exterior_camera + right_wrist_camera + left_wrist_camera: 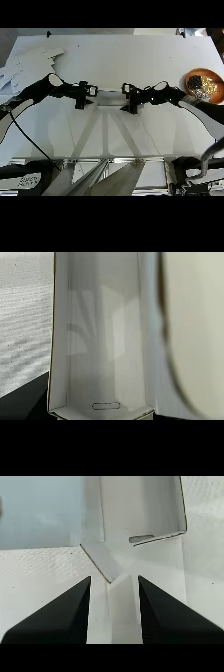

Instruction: Fold the box and place the chain.

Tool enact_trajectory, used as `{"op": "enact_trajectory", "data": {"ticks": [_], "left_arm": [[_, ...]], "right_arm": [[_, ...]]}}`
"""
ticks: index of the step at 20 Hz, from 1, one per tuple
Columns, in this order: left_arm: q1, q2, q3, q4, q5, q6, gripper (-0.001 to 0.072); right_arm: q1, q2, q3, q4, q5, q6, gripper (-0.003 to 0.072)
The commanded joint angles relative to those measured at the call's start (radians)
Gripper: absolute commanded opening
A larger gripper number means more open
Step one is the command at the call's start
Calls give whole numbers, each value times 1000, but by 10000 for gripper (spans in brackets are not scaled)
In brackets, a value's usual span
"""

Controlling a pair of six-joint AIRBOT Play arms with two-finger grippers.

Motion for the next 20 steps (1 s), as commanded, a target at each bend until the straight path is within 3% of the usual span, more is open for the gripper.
{"op": "enact_trajectory", "data": {"ticks": [1, 3, 6, 15, 20], "left_arm": [[-3, -20, 0, -15, -51, 7, 344], [-9, -32, 0, -14, -80, 34, 341], [-14, -36, 0, -24, -78, 72, 258], [-14, -37, 0, -69, -23, 77, 252], [-18, -37, 0, -164, -63, 77, 252]], "right_arm": [[1, 0, 0, 0, 0, 0, 432], [1, 0, 0, 0, 0, 0, 432], [1, 0, 0, 0, 0, 0, 432], [1, 0, 0, 0, 0, 0, 432], [1, 0, 0, 0, 0, 0, 432]]}}
